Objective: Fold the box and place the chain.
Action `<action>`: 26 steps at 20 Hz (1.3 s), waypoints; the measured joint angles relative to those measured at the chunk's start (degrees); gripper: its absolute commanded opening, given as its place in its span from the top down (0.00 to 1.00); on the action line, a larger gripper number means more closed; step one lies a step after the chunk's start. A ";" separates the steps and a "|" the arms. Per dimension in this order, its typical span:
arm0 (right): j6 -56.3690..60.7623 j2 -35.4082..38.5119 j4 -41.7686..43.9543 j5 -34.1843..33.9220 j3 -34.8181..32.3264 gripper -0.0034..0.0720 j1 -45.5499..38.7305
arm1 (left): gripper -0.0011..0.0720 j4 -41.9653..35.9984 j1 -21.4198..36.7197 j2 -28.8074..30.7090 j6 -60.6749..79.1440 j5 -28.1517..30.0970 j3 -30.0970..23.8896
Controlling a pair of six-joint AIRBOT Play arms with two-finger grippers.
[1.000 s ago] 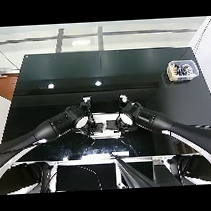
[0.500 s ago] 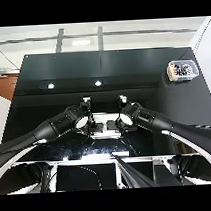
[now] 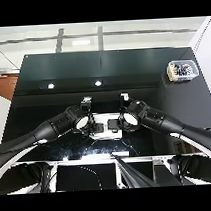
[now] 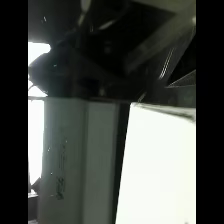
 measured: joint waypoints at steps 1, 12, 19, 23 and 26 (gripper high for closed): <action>-0.46 0.33 -0.24 0.48 0.00 0.29 0.00 | 0.94 0.00 0.00 0.00 0.00 0.00 0.00; -2.05 -3.02 -2.80 -2.01 -0.13 0.51 1.84 | 0.94 0.20 0.00 0.00 -0.11 -0.04 0.00; 0.85 -4.09 -3.82 -2.64 -0.13 0.61 2.25 | 0.94 0.20 0.00 0.00 -0.17 -0.02 0.00; 1.95 -4.72 -3.96 -2.73 -0.09 0.90 2.29 | 0.94 0.17 0.00 0.00 -0.20 -0.11 0.02; 1.92 -4.85 -3.96 -2.99 -0.09 0.90 2.29 | 0.94 0.20 0.00 0.00 -0.20 -0.17 0.00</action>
